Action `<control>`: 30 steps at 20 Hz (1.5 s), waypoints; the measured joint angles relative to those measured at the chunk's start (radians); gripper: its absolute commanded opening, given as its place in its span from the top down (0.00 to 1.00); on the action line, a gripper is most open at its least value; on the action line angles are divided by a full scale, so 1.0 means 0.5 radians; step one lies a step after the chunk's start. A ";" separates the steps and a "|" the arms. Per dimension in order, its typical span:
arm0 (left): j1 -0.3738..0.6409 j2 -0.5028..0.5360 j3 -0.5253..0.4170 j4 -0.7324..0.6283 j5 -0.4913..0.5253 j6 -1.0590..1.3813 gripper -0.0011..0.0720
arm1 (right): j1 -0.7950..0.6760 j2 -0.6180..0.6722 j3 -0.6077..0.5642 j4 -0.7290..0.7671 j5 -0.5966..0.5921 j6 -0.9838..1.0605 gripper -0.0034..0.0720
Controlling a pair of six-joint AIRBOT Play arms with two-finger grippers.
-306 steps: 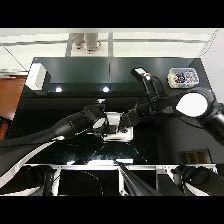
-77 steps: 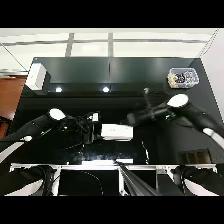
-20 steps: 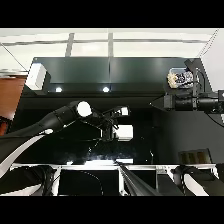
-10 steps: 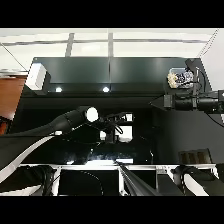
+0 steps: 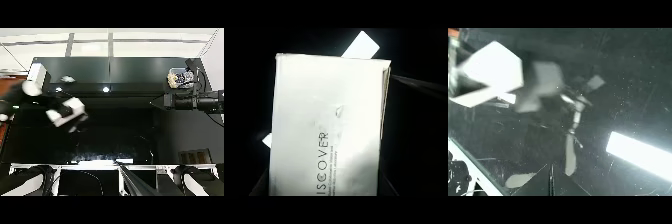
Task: Fold the box and place the chain.
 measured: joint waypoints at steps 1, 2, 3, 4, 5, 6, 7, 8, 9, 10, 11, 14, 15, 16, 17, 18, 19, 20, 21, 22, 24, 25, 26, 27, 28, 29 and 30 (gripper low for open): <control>0.226 0.014 -0.004 0.024 -0.002 -0.085 0.53 | 0.000 0.000 0.000 0.000 -0.007 0.002 0.94; 0.425 0.022 -0.007 0.040 -0.006 -0.156 0.54 | 0.000 0.000 0.000 0.000 -0.013 0.002 0.94; 0.601 0.026 -0.009 0.035 0.002 -0.198 0.53 | 0.000 0.000 0.000 0.000 -0.018 0.002 0.94; 0.763 0.023 -0.007 0.010 0.051 -0.238 0.50 | 0.000 0.000 0.000 0.000 -0.021 0.002 0.94; 0.882 0.007 0.004 -0.015 0.109 -0.270 0.50 | 0.000 0.000 0.000 0.000 -0.024 0.002 0.94; 0.975 -0.021 0.024 -0.036 0.160 -0.284 0.49 | 0.000 0.000 0.000 0.000 -0.027 0.002 0.94; 1.036 -0.056 0.056 -0.053 0.211 -0.282 0.49 | 0.000 0.000 0.000 -0.001 -0.027 0.013 0.94; 1.073 -0.098 0.095 -0.074 0.256 -0.265 0.49 | 0.000 0.000 0.000 -0.001 -0.029 0.019 0.94; 1.102 -0.150 0.146 -0.079 0.304 -0.247 0.50 | 0.000 0.000 0.000 -0.001 -0.031 0.034 0.94; 1.118 -0.201 0.198 -0.087 0.332 -0.236 0.50 | 0.000 0.000 0.000 -0.001 -0.031 0.047 0.94; 1.128 -0.258 0.252 -0.096 0.366 -0.224 0.49 | 0.000 0.000 0.000 -0.002 -0.032 0.056 0.94; 1.109 -0.413 0.373 -0.108 0.418 -0.207 0.44 | 0.000 0.000 0.000 -0.003 -0.042 0.071 0.94; 1.093 -0.459 0.401 -0.114 0.451 -0.206 0.32 | 0.000 0.000 0.000 -0.003 -0.051 0.081 0.94; 1.075 -0.497 0.417 -0.112 0.477 -0.203 0.29 | 0.000 0.000 0.000 -0.003 -0.058 0.086 0.94; 1.057 -0.528 0.432 -0.111 0.517 -0.201 0.29 | 0.000 0.000 0.000 -0.003 -0.064 0.095 0.94; 1.039 -0.547 0.443 -0.113 0.562 -0.199 0.07 | 0.000 0.000 0.000 -0.004 -0.069 0.101 0.94; 1.023 -0.562 0.454 -0.113 0.605 -0.195 0.02 | 0.000 0.000 0.000 -0.004 -0.073 0.102 0.94; 1.011 -0.565 0.466 -0.114 0.639 -0.201 0.02 | 0.000 0.000 0.000 -0.005 -0.073 0.108 0.94; 1.000 -0.558 0.481 -0.114 0.652 -0.201 0.01 | 0.000 0.000 0.000 -0.005 -0.073 0.108 0.94; 0.993 -0.541 0.499 -0.111 0.640 -0.207 0.02 | 0.000 0.000 0.000 -0.005 -0.072 0.108 0.94; 0.984 -0.467 0.549 -0.111 0.556 -0.229 0.02 | 0.000 0.000 0.000 -0.005 -0.061 0.114 0.94; 0.981 -0.423 0.573 -0.108 0.482 -0.266 0.02 | 0.000 0.000 0.000 -0.005 -0.055 0.114 0.94; 0.977 -0.363 0.604 -0.113 0.414 -0.330 0.02 | 0.000 0.000 0.000 -0.005 -0.051 0.114 0.94; 0.974 -0.305 0.632 -0.130 0.337 -0.407 0.04 | -0.002 0.000 0.002 -0.005 -0.039 0.114 0.94; 0.970 -0.246 0.657 -0.155 0.243 -0.494 0.28 | -0.002 0.002 0.002 -0.005 -0.031 0.108 0.94; 0.961 -0.175 0.679 -0.207 0.149 -0.603 0.87 | -0.002 0.005 0.002 -0.010 -0.018 0.098 0.94; 0.946 -0.110 0.693 -0.254 0.044 -0.703 0.96 | -0.002 0.015 0.002 -0.031 0.007 0.088 0.94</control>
